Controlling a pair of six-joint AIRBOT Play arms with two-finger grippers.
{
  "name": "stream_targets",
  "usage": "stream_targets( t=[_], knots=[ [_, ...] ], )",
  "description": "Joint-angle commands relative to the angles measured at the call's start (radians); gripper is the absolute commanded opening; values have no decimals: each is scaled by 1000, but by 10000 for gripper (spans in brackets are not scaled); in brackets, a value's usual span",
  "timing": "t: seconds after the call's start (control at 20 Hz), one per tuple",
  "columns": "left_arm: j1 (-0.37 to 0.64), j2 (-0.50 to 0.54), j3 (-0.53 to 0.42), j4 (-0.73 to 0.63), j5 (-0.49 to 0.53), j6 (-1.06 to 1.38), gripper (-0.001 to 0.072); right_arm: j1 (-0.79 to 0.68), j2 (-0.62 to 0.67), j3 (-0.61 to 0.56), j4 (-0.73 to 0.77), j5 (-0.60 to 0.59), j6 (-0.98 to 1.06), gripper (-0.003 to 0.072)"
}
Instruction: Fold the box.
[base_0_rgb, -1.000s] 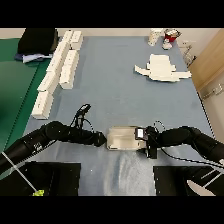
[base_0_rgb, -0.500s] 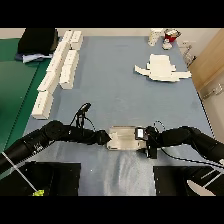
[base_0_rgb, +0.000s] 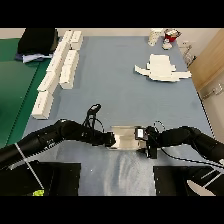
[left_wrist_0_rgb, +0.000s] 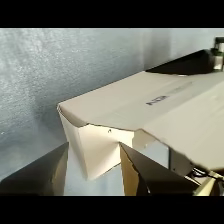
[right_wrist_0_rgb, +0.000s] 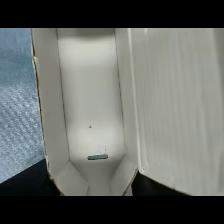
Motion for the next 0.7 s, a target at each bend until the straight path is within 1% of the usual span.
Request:
stream_targets(
  t=[0.0, 0.15, 0.35, 0.45, 0.5, 0.65],
  knots=[
    [-75, -71, 90, 254, -58, -296, 463, 1, 1, 1, 0, 0, 0, 515],
    [-126, -134, 170, 369, -132, -449, 462, 1, 1, 1, 0, 0, 0, 515],
    [-202, -235, 280, 519, -283, -629, 462, 1, 1, 1, 0, 0, 0, 515],
    [-212, -281, 322, 549, -354, -695, 462, 1, 1, 1, 0, 0, 0, 515],
    [-212, -301, 338, 548, -372, -717, 462, 1, 1, 1, 0, 0, 1, 515],
    [-212, -345, 383, 547, -378, -723, 462, 1, 1, 1, 0, 0, 0, 515]
  ],
)
